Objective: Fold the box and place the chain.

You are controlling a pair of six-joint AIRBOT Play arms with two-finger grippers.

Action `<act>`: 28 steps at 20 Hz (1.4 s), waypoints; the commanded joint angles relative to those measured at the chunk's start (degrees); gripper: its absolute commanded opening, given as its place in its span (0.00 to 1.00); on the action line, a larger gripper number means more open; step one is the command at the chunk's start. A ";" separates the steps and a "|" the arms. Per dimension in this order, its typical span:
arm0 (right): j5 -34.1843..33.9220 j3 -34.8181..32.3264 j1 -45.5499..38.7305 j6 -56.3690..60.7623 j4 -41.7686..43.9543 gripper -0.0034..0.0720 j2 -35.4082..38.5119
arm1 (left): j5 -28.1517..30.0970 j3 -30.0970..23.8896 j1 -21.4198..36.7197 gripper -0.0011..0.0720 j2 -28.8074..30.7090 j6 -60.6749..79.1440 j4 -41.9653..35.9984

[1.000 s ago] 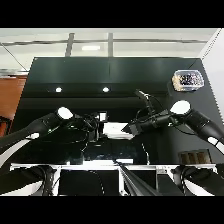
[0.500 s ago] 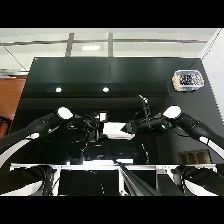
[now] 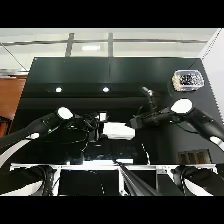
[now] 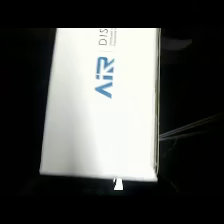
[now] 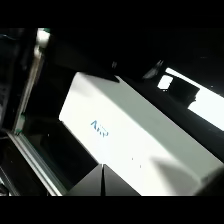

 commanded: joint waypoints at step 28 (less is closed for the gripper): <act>9.57 2.05 -23.30 6.32 -13.86 0.06 15.21 | -8.96 17.29 -7.56 0.99 -5.01 -20.81 8.81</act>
